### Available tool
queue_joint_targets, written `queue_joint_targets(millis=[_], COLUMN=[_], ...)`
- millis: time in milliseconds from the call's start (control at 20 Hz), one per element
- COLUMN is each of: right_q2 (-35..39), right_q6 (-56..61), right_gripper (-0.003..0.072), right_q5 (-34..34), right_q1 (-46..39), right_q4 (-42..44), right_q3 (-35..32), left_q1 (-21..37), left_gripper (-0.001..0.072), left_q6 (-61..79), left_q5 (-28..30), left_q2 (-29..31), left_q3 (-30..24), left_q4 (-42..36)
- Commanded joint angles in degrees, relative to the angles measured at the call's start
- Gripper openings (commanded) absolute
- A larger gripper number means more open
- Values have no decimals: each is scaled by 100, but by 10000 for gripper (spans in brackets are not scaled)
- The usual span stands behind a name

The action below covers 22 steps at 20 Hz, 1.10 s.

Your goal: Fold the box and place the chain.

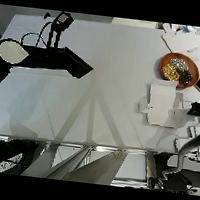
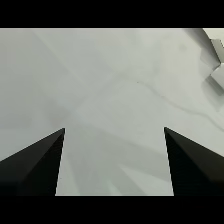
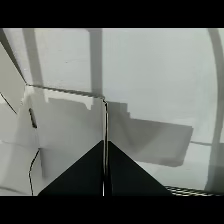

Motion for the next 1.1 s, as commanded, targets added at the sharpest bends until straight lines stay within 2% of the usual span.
queue_joint_targets(millis=[0,350,600,850,1050], right_q2=[234,1104,1517,1620,1617], right_q6=[-142,-85,-92,-310,-439], right_gripper=[14,13,13,13,13], right_q5=[212,354,-162,-940,-2103], right_q1=[350,1928,3147,4343,5066], right_q4=[238,1770,3335,3287,3289], right_q3=[4,4,4,2,0], left_q1=[-4,-4,-4,-4,-4], left_gripper=[694,694,694,694,694], left_q6=[2,2,2,2,2], left_q5=[2,0,0,0,0], left_q2=[-4,-4,-4,-4,-4], left_q3=[2,2,2,2,2], left_q4=[0,0,0,0,0])
